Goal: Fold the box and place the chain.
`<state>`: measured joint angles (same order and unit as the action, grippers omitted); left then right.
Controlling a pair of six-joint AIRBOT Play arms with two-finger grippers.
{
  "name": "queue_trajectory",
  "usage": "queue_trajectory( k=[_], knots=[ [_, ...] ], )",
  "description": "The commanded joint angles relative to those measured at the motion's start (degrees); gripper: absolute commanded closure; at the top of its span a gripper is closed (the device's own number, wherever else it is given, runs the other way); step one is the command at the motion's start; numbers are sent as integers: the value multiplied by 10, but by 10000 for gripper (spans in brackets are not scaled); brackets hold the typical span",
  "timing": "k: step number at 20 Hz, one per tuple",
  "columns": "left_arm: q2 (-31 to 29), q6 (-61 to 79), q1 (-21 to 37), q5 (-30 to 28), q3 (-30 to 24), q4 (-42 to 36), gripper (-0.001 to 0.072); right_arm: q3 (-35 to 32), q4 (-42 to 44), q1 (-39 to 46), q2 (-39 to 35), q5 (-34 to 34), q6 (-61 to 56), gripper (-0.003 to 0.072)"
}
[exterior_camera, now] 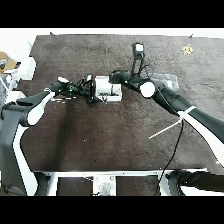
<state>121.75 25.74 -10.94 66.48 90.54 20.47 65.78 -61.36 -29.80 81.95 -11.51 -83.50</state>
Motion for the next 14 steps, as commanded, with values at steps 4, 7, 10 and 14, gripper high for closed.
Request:
queue_trajectory(
  k=[4,7,10,14],
  knots=[
    [0,0,0,0,0,0,296,-1,-46,40,4,-158,7,452],
    [0,0,0,0,0,0,296,-34,-32,53,-28,-231,31,452],
    [0,0,0,0,0,0,296,-105,53,54,-58,-228,88,481],
    [0,0,0,0,0,0,296,-137,290,60,-1,-202,303,477]
  ],
)
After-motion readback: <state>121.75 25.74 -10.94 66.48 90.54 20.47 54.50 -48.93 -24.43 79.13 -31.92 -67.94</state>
